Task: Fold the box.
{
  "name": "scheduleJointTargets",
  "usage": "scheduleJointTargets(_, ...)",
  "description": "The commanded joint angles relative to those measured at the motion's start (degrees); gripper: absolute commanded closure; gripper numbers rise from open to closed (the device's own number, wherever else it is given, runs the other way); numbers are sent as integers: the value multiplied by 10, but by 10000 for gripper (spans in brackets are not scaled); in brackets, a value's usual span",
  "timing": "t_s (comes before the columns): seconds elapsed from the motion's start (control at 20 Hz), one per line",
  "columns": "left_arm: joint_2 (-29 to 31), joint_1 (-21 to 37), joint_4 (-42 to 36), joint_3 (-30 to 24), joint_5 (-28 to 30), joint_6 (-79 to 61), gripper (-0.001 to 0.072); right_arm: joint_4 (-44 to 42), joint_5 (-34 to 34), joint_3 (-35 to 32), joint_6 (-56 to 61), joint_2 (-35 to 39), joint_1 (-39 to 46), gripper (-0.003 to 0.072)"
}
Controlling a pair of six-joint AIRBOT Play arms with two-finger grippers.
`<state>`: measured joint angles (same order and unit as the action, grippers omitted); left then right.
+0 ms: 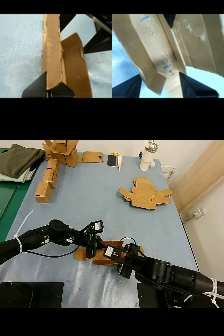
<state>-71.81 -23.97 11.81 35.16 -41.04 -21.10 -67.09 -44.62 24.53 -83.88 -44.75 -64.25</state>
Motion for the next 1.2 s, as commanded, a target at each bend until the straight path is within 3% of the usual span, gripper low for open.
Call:
scheduleJointTargets(0.0, 0, 0, 0, 0, 0, 0, 699, 35, 65, -37, -23, 37, 17, -34)
scheduleJointTargets(0.15, 0, 0, 0, 0, 0, 0, 698, 37, 81, -52, -24, 67, 52, -34)
scheduleJointTargets(0.3, 0, 0, 0, 0, 0, 0, 698, 6, 93, -54, -96, 79, 89, -34)
scheduleJointTargets(0.4, 0, 0, 0, 0, 0, 0, 698, -111, 116, -56, -246, 69, 139, -34)
scheduleJointTargets(0.5, 0, 0, 0, 0, 0, 0, 698, -307, 119, -56, -461, 56, 214, -34)
scheduleJointTargets(0.6, 0, 0, 0, 0, 0, 0, 698, -502, 91, -54, -675, 45, 300, -34)
scheduleJointTargets(0.7, 0, 0, 0, 0, 0, 0, 698, -590, 42, -43, -805, 26, 365, -34)
scheduleJointTargets(0.85, 0, 0, 0, 0, 0, 0, 698, -608, -12, -1, -879, -25, 411, -34)
scheduleJointTargets(1.15, 0, 0, 0, 0, 0, 0, 699, -607, -72, 67, -883, -154, 421, -34)
